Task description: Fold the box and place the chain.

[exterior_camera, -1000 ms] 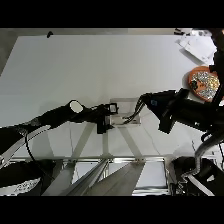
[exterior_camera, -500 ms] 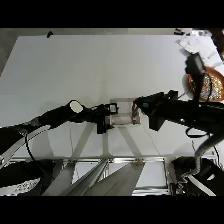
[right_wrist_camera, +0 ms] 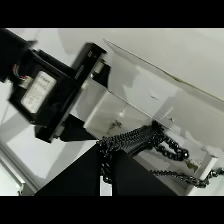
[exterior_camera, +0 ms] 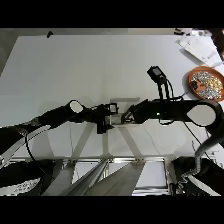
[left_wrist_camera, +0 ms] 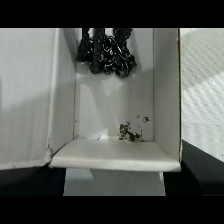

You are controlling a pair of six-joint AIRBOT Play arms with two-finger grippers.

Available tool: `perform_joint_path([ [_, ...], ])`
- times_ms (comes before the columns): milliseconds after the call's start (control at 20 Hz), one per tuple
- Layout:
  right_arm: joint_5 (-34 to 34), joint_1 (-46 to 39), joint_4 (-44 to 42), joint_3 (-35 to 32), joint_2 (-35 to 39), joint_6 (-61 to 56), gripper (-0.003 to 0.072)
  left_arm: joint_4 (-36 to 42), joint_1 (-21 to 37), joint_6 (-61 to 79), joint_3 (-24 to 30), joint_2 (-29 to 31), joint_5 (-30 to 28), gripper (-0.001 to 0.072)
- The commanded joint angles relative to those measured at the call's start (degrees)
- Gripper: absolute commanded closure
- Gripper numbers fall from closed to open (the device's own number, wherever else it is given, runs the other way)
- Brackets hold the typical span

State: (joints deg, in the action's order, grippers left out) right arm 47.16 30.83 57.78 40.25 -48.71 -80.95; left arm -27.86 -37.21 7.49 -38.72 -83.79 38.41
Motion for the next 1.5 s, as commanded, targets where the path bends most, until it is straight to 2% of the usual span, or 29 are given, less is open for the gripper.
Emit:
perform_joint_path([
  [0, -3.0, 0.1, 0.4, -3.4, -2.9, -1.8, 0.0667, 0.0, 0.0, 0.0, 0.0, 0.0, 0.0, 0.0395],
  [350, -6.1, 1.7, 0.4, -5.0, -11.6, -1.5, 0.0661, 0.0, 0.0, 0.0, 0.0, 0.0, 0.0, 0.0395],
  [400, -6.4, 2.3, 0.4, -5.0, -12.2, -1.5, 0.0604, 0.0, 0.0, 0.0, 0.0, 0.0, 0.0, 0.0395],
  [450, -6.6, 2.6, 0.4, -5.0, -12.2, -1.4, 0.0483, 0.0, 0.0, 0.0, 0.0, 0.0, 0.0, 0.0395],
  [500, -6.8, 2.5, 0.3, -5.0, -12.0, -1.3, 0.0394, 0.0, 0.0, 0.0, 0.0, 0.0, 0.0, 0.0395],
  [700, -6.3, -0.4, 0.5, -5.0, -6.3, -1.1, 0.0383, 0.0, 0.0, 0.0, 0.0, 0.0, 0.0, 0.0395],
  [850, -4.2, -7.1, 2.3, -5.0, 4.5, -1.0, 0.0384, 0.0, 0.0, 0.0, 0.0, 0.0, 0.0, 0.0395],
  [950, -1.7, -14.5, 8.4, -5.0, 10.6, -1.8, 0.039, 0.0, 0.0, 0.0, 0.0, 0.0, 0.0, 0.0395],
  [1050, 1.3, -24.2, 17.2, -5.0, 12.4, -4.8, 0.0387, 0.0, 0.0, 0.0, 0.0, 0.0, 0.0, 0.0395],
  [1150, 1.8, -34.4, 23.6, -5.8, 10.6, -8.5, 0.038, 0.0, 0.0, 0.0, 0.0, 0.0, 0.0, 0.0395],
  [1250, -2.3, -43.2, 24.1, -7.8, 7.0, -11.3, 0.0254, 0.0, 0.0, 0.0, 0.0, 0.0, 0.0, 0.0395],
  [1300, -6.7, -45.7, 24.1, -9.0, 5.0, -13.9, 0.0224, 0.0, 0.0, 0.0, 0.0, 0.0, 0.0, 0.0395],
  [1450, -22.2, -46.7, 23.3, -10.4, -2.3, -15.3, 0.0225, 0.0, 0.0, 0.0, 0.0, 0.0, 0.0, 0.0395],
])
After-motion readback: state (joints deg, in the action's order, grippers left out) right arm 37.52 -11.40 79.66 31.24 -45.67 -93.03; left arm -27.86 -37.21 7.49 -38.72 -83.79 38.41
